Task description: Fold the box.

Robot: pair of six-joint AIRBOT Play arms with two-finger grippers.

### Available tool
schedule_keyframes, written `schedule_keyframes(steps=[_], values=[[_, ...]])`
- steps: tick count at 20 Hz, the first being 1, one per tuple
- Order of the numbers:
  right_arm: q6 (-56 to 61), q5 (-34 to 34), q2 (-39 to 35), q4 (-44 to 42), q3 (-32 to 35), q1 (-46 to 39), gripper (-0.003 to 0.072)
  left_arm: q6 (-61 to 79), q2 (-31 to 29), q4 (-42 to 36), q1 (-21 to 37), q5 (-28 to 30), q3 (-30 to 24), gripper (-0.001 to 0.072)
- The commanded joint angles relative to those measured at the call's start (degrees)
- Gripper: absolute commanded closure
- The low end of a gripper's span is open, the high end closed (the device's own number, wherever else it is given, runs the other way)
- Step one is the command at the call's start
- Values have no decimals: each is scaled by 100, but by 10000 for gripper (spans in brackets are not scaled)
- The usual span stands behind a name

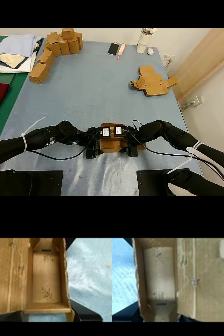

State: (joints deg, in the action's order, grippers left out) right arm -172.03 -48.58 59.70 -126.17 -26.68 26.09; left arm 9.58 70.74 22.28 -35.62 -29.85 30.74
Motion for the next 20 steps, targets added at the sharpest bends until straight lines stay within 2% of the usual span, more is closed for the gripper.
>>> schedule_keyframes(steps=[1, 20], values=[[9, 4, -2, -4, -4, -2, 183, -61, 4, 0, 0, 105, 4, 255], [9, 55, -2, -13, -4, -2, 185, -59, 4, 0, -2, 94, 4, 254]])
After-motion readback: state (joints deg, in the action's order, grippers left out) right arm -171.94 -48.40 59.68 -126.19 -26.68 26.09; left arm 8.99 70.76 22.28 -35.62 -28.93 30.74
